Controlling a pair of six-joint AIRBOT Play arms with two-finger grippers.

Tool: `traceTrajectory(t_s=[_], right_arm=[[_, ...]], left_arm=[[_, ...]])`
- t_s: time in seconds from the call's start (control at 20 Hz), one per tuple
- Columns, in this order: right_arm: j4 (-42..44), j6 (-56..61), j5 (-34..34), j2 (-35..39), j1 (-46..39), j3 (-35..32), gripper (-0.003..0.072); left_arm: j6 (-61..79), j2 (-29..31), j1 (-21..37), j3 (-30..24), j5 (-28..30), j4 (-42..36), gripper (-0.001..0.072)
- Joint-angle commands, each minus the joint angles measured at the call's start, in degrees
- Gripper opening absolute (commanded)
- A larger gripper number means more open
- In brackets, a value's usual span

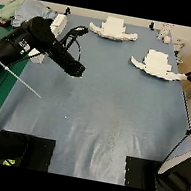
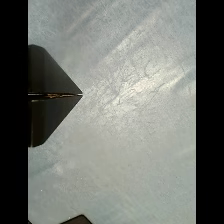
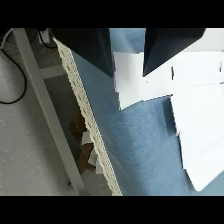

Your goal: Fold the box.

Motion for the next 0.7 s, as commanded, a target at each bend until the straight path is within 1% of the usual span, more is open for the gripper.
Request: traceTrajectory(t_s=[0.0, 0.2, 0.25, 0.3, 0.4, 0.45, 0.5, 0.65], right_arm=[[1.2, -2.2, 2.4, -0.5, 1.0, 0.2, 0.0281], [1.2, -1.9, 2.5, -0.6, 1.6, 0.3, 0.0280], [1.2, -1.9, 1.7, -0.6, 1.6, 0.3, 0.0250], [1.2, -2.0, 0.4, -0.6, 1.6, 0.3, 0.0152], [1.3, -2.0, -1.9, -0.6, 1.6, 0.3, 0.0148], [1.3, -2.4, -3.1, -0.5, 1.7, 0.3, 0.0057], [1.6, -2.6, -4.6, -0.5, 1.7, 0.5, 0.0002], [2.7, -2.4, -11.8, 0.3, 2.4, 1.0, -0.0003]], left_arm=[[0.0, 0.0, 0.0, 0.0, 0.0, 0.0, 0.0014], [0.0, 0.0, 0.0, 0.0, 0.0, 0.0, 0.0014], [0.0, 0.0, 0.0, 0.0, 0.0, 0.0, 0.0014], [0.0, 0.0, 0.0, 0.0, 0.0, 0.0, 0.0014], [0.0, 0.0, 0.0, 0.0, 0.0, 0.0, 0.0014], [0.0, 0.0, 0.0, 0.0, 0.0, 0.0, 0.0014], [0.0, 0.0, 0.0, 0.0, 0.0, 0.0, 0.0014], [0.0, 0.0, 0.0, 0.0, 0.0, 0.0, 0.0014]])
